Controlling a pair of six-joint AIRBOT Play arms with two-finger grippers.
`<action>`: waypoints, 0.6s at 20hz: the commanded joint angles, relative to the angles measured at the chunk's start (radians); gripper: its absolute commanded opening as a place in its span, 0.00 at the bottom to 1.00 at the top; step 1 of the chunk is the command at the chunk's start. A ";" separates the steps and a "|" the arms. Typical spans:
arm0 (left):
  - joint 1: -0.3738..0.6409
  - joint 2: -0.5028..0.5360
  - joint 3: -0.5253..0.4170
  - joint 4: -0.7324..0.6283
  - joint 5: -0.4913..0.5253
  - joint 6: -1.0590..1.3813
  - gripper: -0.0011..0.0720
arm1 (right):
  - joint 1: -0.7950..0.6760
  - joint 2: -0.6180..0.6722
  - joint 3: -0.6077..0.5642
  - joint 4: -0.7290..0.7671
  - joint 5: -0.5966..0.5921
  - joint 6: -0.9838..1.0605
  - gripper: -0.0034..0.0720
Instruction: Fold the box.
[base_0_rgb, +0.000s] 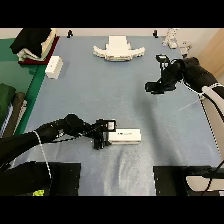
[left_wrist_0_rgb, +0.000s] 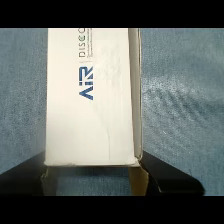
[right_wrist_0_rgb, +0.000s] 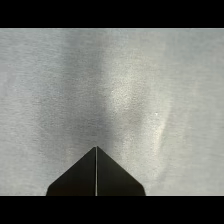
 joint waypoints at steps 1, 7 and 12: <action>0.000 0.000 0.000 0.000 -0.001 0.000 0.65 | -0.001 -0.011 0.005 0.007 -0.004 0.007 0.05; 0.010 0.015 0.000 -0.006 0.003 -0.046 0.64 | -0.001 -0.011 0.005 0.008 -0.004 0.007 0.05; 0.153 0.150 0.000 -0.004 -0.003 -0.224 0.64 | -0.001 -0.011 0.005 0.007 -0.004 0.007 0.05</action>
